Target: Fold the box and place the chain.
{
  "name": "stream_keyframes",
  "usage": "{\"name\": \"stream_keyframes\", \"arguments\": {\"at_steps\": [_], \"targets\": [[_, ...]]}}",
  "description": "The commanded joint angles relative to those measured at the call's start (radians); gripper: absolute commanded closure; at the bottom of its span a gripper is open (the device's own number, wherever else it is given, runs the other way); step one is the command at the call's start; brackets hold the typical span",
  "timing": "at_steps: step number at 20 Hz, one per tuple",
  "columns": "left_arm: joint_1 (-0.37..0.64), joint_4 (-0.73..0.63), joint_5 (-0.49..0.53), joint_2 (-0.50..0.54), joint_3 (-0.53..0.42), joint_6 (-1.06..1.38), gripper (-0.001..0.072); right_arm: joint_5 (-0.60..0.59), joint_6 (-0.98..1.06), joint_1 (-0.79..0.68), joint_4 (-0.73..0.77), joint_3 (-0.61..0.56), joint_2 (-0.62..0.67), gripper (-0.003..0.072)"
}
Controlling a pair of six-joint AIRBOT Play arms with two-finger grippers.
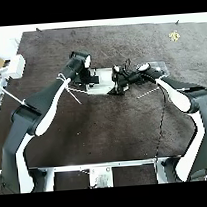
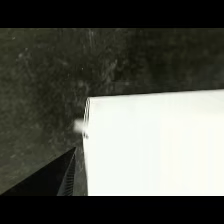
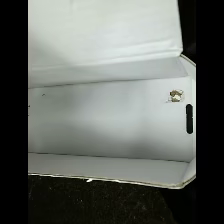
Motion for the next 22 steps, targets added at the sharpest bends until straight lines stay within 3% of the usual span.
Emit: {"name": "stream_keyframes", "arguments": {"at_steps": [1, 7, 8, 9, 12, 18, 22], "targets": [[0.002, 0.039, -0.026, 0.064, 0.006, 0.066, 0.0406, 0.000, 0.001, 0.000, 0.000, 0.000, 0.000, 0.0443], [0.002, 0.059, 0.003, 0.163, 0.011, 0.430, 0.0391, 0.000, 0.001, 0.000, 0.000, 0.000, 0.000, 0.0443], [0.002, 0.060, 0.016, 0.174, 0.011, 0.481, 0.0230, 0.000, 0.001, 0.000, 0.000, 0.000, 0.000, 0.0443], [0.004, 0.058, 0.029, 0.182, 0.011, 0.537, 0.0155, 0.000, 0.001, 0.000, 0.000, 0.000, 0.000, 0.0443], [0.059, -0.042, 0.056, 0.194, 0.010, 0.725, 0.0152, 0.000, 0.001, 0.000, 0.000, 0.000, 0.000, 0.0442], [0.325, -0.549, 0.132, 0.192, -0.013, 1.255, 0.0153, 0.000, 0.001, 0.000, 0.000, 0.000, 0.000, 0.0443], [0.485, -1.013, 0.087, 0.192, -0.178, 1.683, 0.0154, 0.000, 0.001, 0.000, 0.000, 0.000, 0.000, 0.0443]]}}
